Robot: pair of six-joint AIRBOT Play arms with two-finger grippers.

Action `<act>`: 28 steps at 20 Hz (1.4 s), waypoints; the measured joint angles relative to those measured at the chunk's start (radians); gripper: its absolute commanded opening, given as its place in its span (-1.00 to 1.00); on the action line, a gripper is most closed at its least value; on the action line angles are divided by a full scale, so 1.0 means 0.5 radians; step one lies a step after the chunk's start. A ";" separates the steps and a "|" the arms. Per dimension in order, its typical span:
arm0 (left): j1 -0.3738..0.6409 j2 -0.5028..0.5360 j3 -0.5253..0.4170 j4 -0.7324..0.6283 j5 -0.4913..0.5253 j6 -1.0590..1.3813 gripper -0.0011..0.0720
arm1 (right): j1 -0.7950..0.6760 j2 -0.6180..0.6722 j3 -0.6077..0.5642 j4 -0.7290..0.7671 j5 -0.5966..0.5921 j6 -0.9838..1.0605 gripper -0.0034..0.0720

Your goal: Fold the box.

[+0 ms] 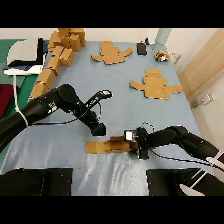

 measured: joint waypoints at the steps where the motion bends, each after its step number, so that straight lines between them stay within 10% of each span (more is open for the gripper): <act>1: 0.005 0.007 -0.001 0.003 -0.035 -0.022 0.61 | 0.002 0.000 0.000 -0.001 0.001 -0.011 0.45; 3: 0.009 0.014 0.000 0.007 -0.116 -0.111 -0.91 | 0.005 0.000 0.000 -0.002 0.002 -0.024 0.45; 10: -0.081 0.020 -0.212 -0.374 -0.336 -0.423 -0.93 | 0.007 0.000 0.000 -0.004 -0.002 -0.043 0.45; 15: -0.242 0.020 -0.463 -1.111 0.213 -0.358 -0.93 | 0.007 0.000 0.000 -0.004 -0.008 -0.043 0.45; 21: -0.288 -0.010 -0.529 -1.376 0.964 -0.358 -0.94 | 0.007 0.000 0.000 -0.004 -0.008 -0.043 0.45; 28: -0.299 -0.223 -0.538 -1.221 1.048 -0.601 -0.94 | 0.007 0.000 0.000 -0.004 -0.010 -0.043 0.45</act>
